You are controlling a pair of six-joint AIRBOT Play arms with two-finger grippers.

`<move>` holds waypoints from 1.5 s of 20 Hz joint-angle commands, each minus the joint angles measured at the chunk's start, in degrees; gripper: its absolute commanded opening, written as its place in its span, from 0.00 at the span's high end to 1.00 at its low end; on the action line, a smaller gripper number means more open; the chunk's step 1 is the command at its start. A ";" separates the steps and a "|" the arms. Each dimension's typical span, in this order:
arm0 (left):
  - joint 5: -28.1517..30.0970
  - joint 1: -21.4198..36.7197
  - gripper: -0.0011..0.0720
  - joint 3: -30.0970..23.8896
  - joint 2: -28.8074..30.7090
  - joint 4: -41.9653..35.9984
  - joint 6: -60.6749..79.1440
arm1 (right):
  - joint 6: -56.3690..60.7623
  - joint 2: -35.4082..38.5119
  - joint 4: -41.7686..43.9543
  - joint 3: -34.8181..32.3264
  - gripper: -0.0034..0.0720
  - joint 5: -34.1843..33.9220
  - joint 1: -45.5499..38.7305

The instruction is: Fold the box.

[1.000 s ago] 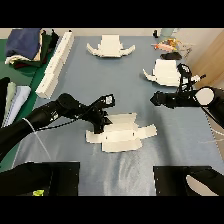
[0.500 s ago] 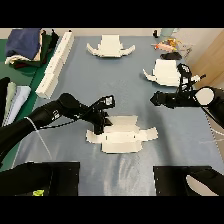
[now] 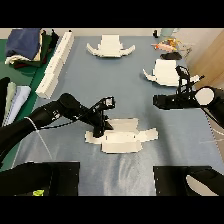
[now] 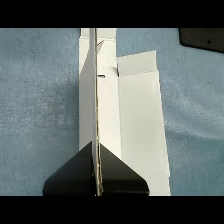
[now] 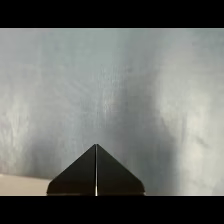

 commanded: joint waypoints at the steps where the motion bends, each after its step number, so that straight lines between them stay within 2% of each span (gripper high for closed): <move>1: -0.48 0.00 0.97 -0.02 0.04 0.09 -0.13 | -3.56 0.42 0.96 0.04 0.95 11.28 0.83; 4: -0.44 0.00 0.97 -0.02 0.04 0.09 -0.13 | -8.96 3.72 2.25 -1.64 0.95 18.84 10.45; 6: -0.42 0.00 0.97 -0.02 0.04 0.09 -0.13 | -14.38 7.63 1.53 -5.62 0.95 17.73 20.96; 8: -0.44 0.00 0.97 -0.02 0.04 0.09 -0.13 | -15.65 12.33 -2.97 -10.05 0.95 15.13 30.88; 9: -0.42 0.00 0.97 -0.02 0.04 0.09 -0.13 | -15.87 14.51 -6.14 -12.20 0.80 13.35 35.28; 10: -0.44 0.00 0.97 -0.02 0.04 0.09 -0.13 | -15.87 15.93 -9.38 -14.10 0.40 10.93 38.77; 11: -0.44 0.00 0.97 -0.02 0.04 0.09 -0.13 | -16.48 16.41 -12.11 -15.63 0.17 8.52 41.29; 12: -0.42 0.00 0.97 -0.02 0.04 0.09 -0.13 | -18.86 16.26 -14.25 -17.11 0.08 6.03 43.43; 16: -0.44 0.00 0.97 -0.02 0.04 0.09 -0.13 | -33.35 11.58 -15.96 -20.92 0.07 -5.42 45.75; 19: -0.44 0.00 0.97 -0.02 0.04 0.09 -0.13 | -34.69 6.97 -17.73 -20.90 0.08 -10.08 45.72; 22: -0.42 0.00 0.97 -0.02 0.04 0.09 -0.13 | -25.77 5.27 -24.63 -20.65 0.10 -12.41 45.70; 26: -0.44 0.00 0.97 -0.02 0.04 0.09 -0.13 | -7.93 9.94 -36.79 -19.80 0.10 -12.37 45.70; 30: -0.44 0.00 0.97 -0.02 0.04 0.09 -0.13 | -3.15 12.79 -38.86 -19.85 0.10 -11.87 45.64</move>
